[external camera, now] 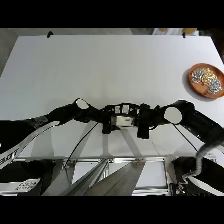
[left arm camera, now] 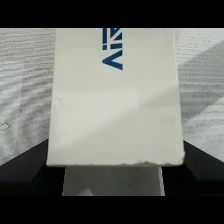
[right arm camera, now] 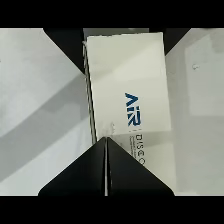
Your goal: Fold the box and place the chain.
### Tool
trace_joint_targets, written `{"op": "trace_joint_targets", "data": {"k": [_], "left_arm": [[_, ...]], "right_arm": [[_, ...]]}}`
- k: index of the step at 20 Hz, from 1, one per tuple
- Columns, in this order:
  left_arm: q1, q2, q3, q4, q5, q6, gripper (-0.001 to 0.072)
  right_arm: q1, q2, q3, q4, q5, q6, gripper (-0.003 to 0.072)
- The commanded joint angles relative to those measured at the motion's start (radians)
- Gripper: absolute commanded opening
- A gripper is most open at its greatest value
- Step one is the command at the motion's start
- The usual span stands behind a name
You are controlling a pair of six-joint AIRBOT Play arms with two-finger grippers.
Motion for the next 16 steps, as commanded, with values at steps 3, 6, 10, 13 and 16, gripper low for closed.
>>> {"op": "trace_joint_targets", "data": {"k": [3, 6, 10, 13, 16], "left_arm": [[0.000, 0.001, 0.000, 0.000, 0.001, 0.000, 0.0314], [0.000, 0.001, 0.000, 0.000, 0.001, 0.000, 0.0314], [0.000, 0.001, 0.000, 0.000, 0.001, 0.000, 0.0314], [0.000, 0.001, 0.000, 0.000, 0.001, 0.000, 0.0314], [0.000, 0.001, 0.000, 0.000, 0.001, 0.000, 0.0314]], "right_arm": [[0.000, -0.066, -0.001, 0.000, 0.010, 0.001, 0.0017], [0.000, -0.077, -0.001, 0.000, 0.009, 0.001, 0.0017], [0.000, -0.077, -0.001, 0.000, 0.011, 0.001, 0.0017], [-0.001, -0.074, 0.000, -0.002, 0.008, 0.001, 0.0018], [-0.001, -0.024, 0.000, -0.014, -0.028, 0.048, 0.0018]]}}
